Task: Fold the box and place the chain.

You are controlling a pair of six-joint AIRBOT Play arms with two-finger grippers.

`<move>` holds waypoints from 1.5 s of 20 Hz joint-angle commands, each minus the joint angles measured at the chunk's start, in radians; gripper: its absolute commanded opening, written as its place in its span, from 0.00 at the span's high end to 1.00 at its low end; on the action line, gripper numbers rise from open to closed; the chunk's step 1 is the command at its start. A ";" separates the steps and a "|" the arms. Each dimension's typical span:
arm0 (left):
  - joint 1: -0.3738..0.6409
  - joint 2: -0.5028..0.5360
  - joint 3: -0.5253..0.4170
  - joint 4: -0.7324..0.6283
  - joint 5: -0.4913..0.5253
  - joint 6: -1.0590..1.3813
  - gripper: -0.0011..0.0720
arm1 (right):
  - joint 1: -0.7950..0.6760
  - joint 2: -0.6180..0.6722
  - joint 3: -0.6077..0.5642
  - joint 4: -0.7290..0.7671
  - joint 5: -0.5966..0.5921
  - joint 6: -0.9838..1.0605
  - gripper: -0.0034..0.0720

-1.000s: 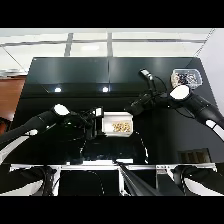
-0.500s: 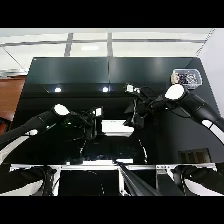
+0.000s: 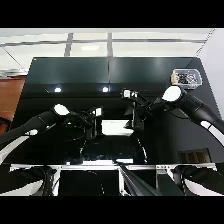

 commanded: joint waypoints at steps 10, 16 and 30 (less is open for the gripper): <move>0.000 0.000 0.001 0.001 0.000 0.000 0.36 | 0.013 0.000 -0.005 -0.026 -0.020 0.023 0.54; 0.000 0.000 0.001 0.000 0.000 0.000 0.36 | 0.044 -0.001 -0.016 -0.045 -0.022 0.023 0.54; 0.000 0.000 0.001 0.001 0.000 0.000 0.36 | 0.047 -0.001 -0.016 -0.058 0.002 0.028 0.54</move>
